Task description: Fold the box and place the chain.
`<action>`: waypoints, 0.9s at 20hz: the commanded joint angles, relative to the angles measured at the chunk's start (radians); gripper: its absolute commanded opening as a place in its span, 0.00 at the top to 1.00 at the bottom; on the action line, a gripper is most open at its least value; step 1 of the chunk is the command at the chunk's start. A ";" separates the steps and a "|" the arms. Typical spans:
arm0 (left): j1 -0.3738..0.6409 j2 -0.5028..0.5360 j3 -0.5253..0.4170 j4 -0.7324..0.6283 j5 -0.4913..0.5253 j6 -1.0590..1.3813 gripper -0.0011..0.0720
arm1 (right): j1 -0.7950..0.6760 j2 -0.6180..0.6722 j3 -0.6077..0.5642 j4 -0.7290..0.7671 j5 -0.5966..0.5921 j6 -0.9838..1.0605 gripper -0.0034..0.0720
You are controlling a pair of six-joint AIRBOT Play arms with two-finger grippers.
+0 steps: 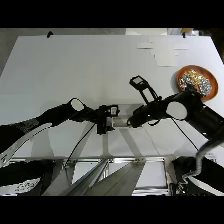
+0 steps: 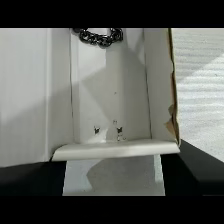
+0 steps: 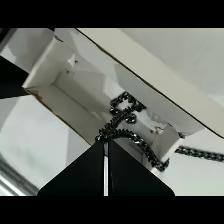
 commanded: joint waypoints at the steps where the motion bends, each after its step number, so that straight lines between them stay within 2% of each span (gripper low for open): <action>1: 0.000 0.000 0.000 0.000 0.000 0.000 0.70 | 0.001 -0.076 -0.023 0.023 -0.047 -0.004 0.93; 3: 0.000 0.000 0.000 0.000 0.000 0.000 0.70 | 0.001 -0.076 -0.022 0.023 -0.056 -0.004 0.91; 5: 0.000 0.000 0.000 0.000 0.000 0.000 0.70 | 0.000 -0.064 0.004 0.006 0.004 -0.004 0.64; 6: 0.000 0.000 0.000 0.000 0.000 0.000 0.70 | 0.000 -0.055 0.028 -0.016 0.046 -0.003 0.56; 7: 0.000 0.000 0.000 0.000 0.000 0.000 0.70 | -0.008 -0.042 0.061 -0.047 0.095 -0.003 0.56; 8: 0.000 0.000 0.000 0.000 0.000 0.000 0.70 | -0.026 -0.026 0.092 -0.064 0.139 -0.003 0.56; 9: 0.000 0.000 0.000 0.000 0.000 0.000 0.70 | -0.056 -0.009 0.120 -0.077 0.183 -0.003 0.62; 11: 0.000 0.000 0.000 0.000 0.000 0.000 0.70 | -0.138 0.027 0.135 -0.092 0.232 -0.002 0.84; 14: 0.000 0.000 0.000 0.000 0.000 0.000 0.70 | -0.254 0.033 0.127 -0.152 0.321 0.027 0.85; 15: 0.000 0.000 0.000 0.000 0.000 0.000 0.70 | -0.282 0.033 0.117 -0.184 0.324 0.055 0.90; 18: 0.000 0.000 0.000 0.000 0.000 0.000 0.70 | -0.326 0.030 0.062 -0.240 0.282 0.098 0.93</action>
